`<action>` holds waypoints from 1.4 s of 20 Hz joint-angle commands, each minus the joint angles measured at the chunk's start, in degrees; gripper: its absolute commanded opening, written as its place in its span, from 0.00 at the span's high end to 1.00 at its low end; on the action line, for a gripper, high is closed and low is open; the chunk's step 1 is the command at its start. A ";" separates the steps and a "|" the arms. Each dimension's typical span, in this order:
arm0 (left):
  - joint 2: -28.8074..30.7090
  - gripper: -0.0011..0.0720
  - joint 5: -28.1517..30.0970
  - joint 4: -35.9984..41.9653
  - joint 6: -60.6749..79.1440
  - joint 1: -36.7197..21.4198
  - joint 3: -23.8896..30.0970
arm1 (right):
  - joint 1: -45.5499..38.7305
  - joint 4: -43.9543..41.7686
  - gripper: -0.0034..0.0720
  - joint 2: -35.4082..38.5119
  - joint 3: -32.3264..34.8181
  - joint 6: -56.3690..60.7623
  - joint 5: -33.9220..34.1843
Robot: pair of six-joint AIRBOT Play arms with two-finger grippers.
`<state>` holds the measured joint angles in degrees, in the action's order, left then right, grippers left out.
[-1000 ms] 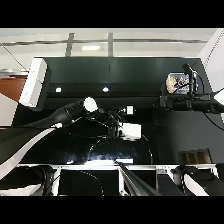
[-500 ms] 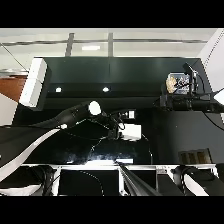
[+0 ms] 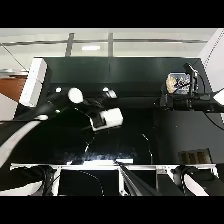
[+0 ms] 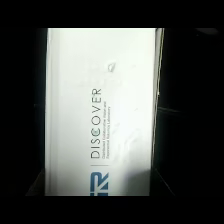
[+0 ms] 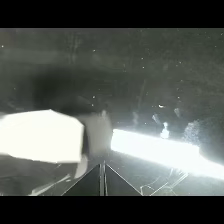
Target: Fold the box and place the chain.
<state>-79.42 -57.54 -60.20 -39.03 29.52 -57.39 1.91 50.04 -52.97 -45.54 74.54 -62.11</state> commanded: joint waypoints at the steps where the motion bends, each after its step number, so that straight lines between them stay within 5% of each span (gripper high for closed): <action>1: 7.89 0.53 -7.23 -3.56 -10.82 -10.51 0.42 | 0.00 0.13 0.90 0.07 -0.04 0.00 0.26; 7: 15.78 0.53 -25.05 -4.04 -17.94 -39.12 5.70 | 0.00 0.17 0.90 0.04 -0.04 -1.40 0.72; 12: 18.56 0.53 -29.92 -11.02 -21.92 -61.40 7.28 | 0.00 0.13 0.90 0.04 -0.04 -3.91 0.96; 17: 18.91 0.53 -19.06 -10.71 -14.84 -74.73 7.41 | 0.00 0.17 0.90 0.04 -0.04 -7.69 1.07; 22: 18.75 0.49 -5.75 -12.24 -1.75 -76.89 8.31 | 0.00 -0.07 0.90 0.04 -0.04 -7.63 1.31; 28: 17.99 0.49 8.37 -9.16 2.23 -76.59 15.50 | 0.00 -0.13 0.90 0.04 -0.04 -6.93 3.39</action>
<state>-61.08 -57.52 -71.46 -39.38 -46.83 -44.91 1.91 49.98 -52.97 -45.56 67.18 -59.83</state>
